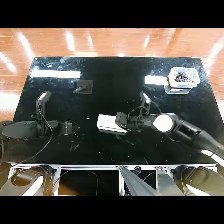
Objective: Fold the box and place the chain.
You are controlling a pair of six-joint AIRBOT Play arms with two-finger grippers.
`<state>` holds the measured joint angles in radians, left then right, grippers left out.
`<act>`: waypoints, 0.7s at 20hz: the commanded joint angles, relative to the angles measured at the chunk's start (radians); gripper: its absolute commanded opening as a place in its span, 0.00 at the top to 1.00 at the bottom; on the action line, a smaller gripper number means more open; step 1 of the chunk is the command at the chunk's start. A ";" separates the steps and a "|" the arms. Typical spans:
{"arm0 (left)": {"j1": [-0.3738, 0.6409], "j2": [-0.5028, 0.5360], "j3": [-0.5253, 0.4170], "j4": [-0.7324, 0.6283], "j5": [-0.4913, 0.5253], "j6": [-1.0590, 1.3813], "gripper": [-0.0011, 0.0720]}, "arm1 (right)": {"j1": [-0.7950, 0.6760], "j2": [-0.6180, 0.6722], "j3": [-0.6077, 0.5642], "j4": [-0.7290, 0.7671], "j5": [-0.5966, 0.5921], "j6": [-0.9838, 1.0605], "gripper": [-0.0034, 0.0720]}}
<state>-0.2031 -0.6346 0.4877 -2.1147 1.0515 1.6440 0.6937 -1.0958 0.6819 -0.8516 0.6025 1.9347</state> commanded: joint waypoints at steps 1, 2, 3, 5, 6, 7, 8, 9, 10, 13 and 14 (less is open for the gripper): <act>0.001 -0.032 0.065 0.000 0.002 0.055 0.23 | -0.062 0.093 0.029 0.004 0.080 -0.061 0.90; 0.001 -0.058 0.091 0.000 0.002 0.091 0.23 | -0.092 0.127 0.029 0.000 0.105 -0.076 0.90; 0.000 -0.096 0.122 0.000 0.003 0.137 0.23 | -0.130 0.164 0.029 -0.023 0.137 -0.087 0.90; 0.000 -0.200 0.196 0.000 0.006 0.273 0.23 | -0.211 0.216 0.029 -0.115 0.212 -0.087 0.90; 0.000 -0.264 0.241 -0.006 0.032 0.376 0.23 | -0.250 0.231 0.029 -0.164 0.254 -0.087 0.90; 0.000 -0.338 0.298 -0.026 0.085 0.520 0.23 | -0.291 0.239 0.029 -0.209 0.298 -0.088 0.90; -0.007 -0.402 0.350 -0.047 0.134 0.659 0.23 | -0.325 0.240 0.029 -0.248 0.338 -0.088 0.90; -0.026 -0.458 0.405 -0.051 0.167 0.775 0.23 | -0.356 0.240 0.029 -0.291 0.373 -0.088 0.90; -0.051 -0.498 0.455 -0.037 0.184 0.859 0.18 | -0.378 0.240 0.029 -0.329 0.397 -0.088 0.90; -0.138 -0.568 0.553 0.007 0.150 1.083 0.12 | -0.414 0.240 0.029 -0.425 0.441 -0.087 0.90; -0.169 -0.582 0.568 0.013 0.137 1.141 0.12 | -0.413 0.240 0.029 -0.449 0.447 -0.087 0.90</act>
